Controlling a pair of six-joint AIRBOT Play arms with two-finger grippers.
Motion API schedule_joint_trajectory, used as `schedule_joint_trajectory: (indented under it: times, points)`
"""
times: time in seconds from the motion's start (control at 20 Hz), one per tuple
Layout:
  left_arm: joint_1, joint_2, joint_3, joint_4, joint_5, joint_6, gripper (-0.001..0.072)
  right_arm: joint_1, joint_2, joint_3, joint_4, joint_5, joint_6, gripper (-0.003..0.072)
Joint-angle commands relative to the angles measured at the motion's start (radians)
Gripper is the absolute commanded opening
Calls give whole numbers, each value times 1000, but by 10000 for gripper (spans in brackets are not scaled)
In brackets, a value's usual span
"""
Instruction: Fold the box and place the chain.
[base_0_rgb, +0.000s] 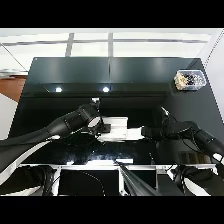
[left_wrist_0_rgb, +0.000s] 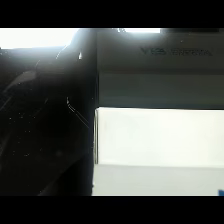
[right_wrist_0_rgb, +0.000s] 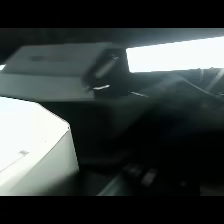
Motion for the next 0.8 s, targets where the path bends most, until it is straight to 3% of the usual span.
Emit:
schedule_joint_trajectory:
  times: [0.0,0.2,0.3,0.45,0.75]
  points:
    - [0,0,0,0,1,0,28,27,-8,62,11,-93,-36,513]
    - [0,0,0,0,1,0,28,29,-8,121,8,-163,-60,519]
    - [0,0,0,0,0,0,28,29,-8,132,10,-171,-59,634]
    - [0,0,0,0,1,0,28,34,-8,143,13,-172,-55,634]
    - [0,0,0,0,1,0,28,180,-8,170,-63,-14,89,632]
